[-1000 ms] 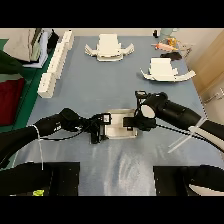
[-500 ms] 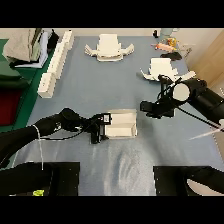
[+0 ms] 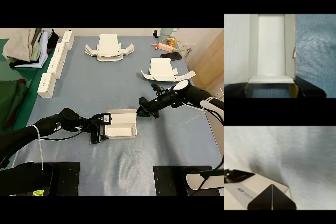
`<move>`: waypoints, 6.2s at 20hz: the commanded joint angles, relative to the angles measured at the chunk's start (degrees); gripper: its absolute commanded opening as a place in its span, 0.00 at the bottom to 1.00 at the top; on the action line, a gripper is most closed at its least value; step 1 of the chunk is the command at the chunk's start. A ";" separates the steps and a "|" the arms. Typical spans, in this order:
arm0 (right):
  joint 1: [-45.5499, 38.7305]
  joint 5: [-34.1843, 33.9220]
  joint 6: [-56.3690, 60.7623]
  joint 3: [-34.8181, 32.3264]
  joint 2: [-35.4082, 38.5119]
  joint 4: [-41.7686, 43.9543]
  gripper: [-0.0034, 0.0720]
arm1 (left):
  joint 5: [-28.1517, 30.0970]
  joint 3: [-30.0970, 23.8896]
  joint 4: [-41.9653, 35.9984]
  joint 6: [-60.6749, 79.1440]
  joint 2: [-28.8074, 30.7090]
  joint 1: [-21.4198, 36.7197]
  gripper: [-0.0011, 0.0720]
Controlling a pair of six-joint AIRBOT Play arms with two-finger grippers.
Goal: Fold the box.
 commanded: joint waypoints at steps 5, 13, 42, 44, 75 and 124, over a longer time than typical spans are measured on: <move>0.61 19.28 -20.50 0.04 -6.40 18.12 0.05 | 0.00 0.02 0.00 0.00 0.00 0.02 0.66; 10.86 9.94 -27.54 -0.09 2.69 0.26 0.05 | 0.00 0.02 0.00 0.00 0.00 0.02 0.66; 36.59 -38.05 -47.56 -24.48 38.95 -23.19 0.64 | 0.00 0.02 0.00 0.00 0.00 0.02 0.66; 36.98 -35.91 -51.41 -24.57 38.84 -23.28 0.64 | 0.00 0.02 0.00 0.00 0.00 0.02 0.66; 41.46 -44.87 -60.43 -24.13 30.62 -32.11 0.63 | 0.00 0.02 0.00 0.00 0.00 0.02 0.66; 41.68 -45.83 -50.93 -23.30 37.88 -18.73 0.58 | 0.00 0.02 0.00 0.00 0.00 0.02 0.66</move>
